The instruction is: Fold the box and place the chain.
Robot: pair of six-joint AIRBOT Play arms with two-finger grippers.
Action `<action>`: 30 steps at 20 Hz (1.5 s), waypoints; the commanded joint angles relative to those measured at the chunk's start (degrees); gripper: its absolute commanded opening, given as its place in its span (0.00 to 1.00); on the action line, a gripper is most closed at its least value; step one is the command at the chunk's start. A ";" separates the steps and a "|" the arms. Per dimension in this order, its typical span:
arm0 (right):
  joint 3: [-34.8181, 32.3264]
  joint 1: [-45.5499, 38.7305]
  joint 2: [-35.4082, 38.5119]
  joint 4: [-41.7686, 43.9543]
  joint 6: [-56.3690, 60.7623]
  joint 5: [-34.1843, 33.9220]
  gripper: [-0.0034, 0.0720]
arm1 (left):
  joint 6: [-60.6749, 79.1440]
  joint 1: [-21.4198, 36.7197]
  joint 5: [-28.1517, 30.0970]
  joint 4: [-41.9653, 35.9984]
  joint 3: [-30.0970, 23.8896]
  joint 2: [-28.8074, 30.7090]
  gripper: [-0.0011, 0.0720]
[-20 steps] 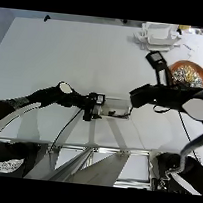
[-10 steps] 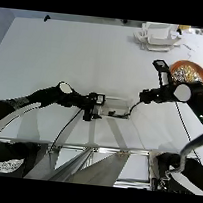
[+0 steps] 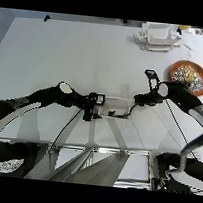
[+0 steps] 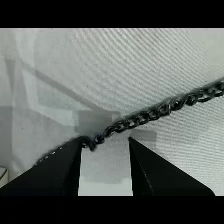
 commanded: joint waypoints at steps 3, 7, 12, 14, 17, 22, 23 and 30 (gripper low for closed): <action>-0.09 0.00 -2.73 -0.17 -0.15 -1.05 0.13 | 0.02 0.02 0.02 0.02 0.02 0.02 0.39; -0.09 0.04 1.22 -0.94 -3.61 1.31 0.07 | 0.02 0.02 0.02 0.02 0.02 0.02 0.39; -0.09 0.07 13.88 -1.33 -4.96 7.15 0.07 | 0.02 0.02 0.02 0.04 0.02 0.02 0.39; -0.09 0.07 20.04 -0.22 -6.23 10.40 0.07 | 0.02 0.02 0.02 0.02 0.02 0.02 0.39; -0.09 0.07 28.65 3.69 -8.13 14.45 0.07 | 0.02 0.02 0.02 0.02 0.02 0.02 0.39; -0.09 0.07 38.42 18.10 -14.95 18.49 0.07 | 0.04 0.00 0.02 0.02 0.02 0.02 0.39; -0.09 0.07 39.34 21.00 -16.63 18.12 0.07 | 0.02 0.02 0.00 0.02 0.02 0.02 0.39; -0.09 2.40 39.43 37.70 -27.12 10.34 0.07 | 0.02 0.02 0.00 0.02 0.02 0.02 0.39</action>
